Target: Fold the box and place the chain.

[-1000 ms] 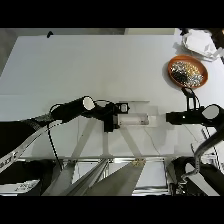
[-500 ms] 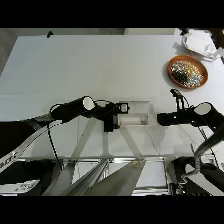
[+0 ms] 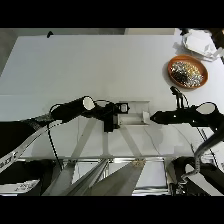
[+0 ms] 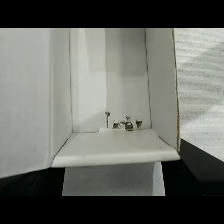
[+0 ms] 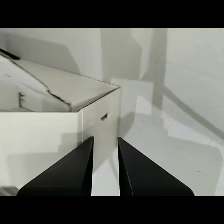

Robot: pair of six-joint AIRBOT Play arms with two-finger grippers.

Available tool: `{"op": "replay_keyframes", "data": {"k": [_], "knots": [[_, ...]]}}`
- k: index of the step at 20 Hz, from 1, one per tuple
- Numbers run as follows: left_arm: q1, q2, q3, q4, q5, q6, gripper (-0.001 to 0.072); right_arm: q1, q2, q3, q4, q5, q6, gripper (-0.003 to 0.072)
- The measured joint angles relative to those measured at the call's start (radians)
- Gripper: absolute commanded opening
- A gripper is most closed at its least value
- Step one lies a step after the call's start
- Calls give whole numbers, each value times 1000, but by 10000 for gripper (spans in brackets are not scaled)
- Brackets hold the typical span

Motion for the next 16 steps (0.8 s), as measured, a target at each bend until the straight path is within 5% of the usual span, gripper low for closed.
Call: {"op": "replay_keyframes", "data": {"k": [7, 11, 16], "knots": [[0, 0, 0, 0, 0, 0, 344, 22, 42, 0, 52, 38, -3, 303], [0, 0, 0, 0, 0, 0, 344, 53, 45, 0, 50, 41, -3, 501], [0, 0, 0, 0, 0, 0, 344, 121, 46, 2, -11, -11, 35, 500]]}}
